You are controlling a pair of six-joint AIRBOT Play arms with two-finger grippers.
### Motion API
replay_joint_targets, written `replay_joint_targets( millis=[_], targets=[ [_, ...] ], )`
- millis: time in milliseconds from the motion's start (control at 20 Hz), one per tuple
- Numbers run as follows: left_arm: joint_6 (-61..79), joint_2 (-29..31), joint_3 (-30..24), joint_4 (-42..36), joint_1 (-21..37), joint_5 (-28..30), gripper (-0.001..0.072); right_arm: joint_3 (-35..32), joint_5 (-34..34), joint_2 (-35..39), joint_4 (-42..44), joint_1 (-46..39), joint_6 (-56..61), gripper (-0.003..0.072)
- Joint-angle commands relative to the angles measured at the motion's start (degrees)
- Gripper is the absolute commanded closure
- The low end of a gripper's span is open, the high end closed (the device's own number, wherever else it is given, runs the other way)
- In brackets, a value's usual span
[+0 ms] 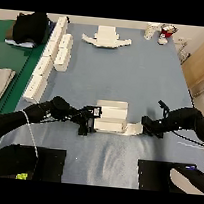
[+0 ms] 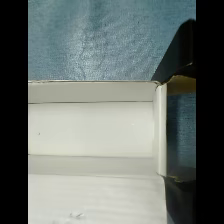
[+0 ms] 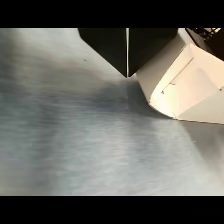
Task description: Fold the box.
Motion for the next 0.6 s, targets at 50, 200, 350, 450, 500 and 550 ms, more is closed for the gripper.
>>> replay_joint_targets(
  millis=[50, 200, 350, 450, 500, 550],
  targets=[
    [0.0, 0.0, 0.0, 0.0, 0.0, 0.0, 0.0190, 1.0, 1.0, 1.2, 2.9, 4.7, -0.2, 0.0683],
    [0.0, 0.0, 0.0, 0.0, 0.1, 0.0, 0.0190, 3.3, 0.1, 4.8, 3.1, 6.7, -0.2, 0.0612],
    [0.0, 0.0, 0.0, 0.0, 0.1, 0.0, 0.0190, 4.3, 0.3, 7.9, 3.0, 8.9, 0.0, 0.0454],
    [0.0, 0.0, 0.0, 0.0, 0.0, 0.0, 0.0190, 4.2, 0.5, 8.2, 3.0, 10.2, 0.0, 0.0325],
    [0.0, 0.0, 0.0, 0.0, 0.1, 0.0, 0.0190, 4.2, 1.4, 8.2, 3.0, 11.2, 0.0, 0.0229],
    [0.0, 0.0, 0.0, 0.0, 0.0, 0.0, 0.0190, 4.2, 3.0, 8.2, 2.8, 12.3, 0.0, 0.0230]
  ],
)
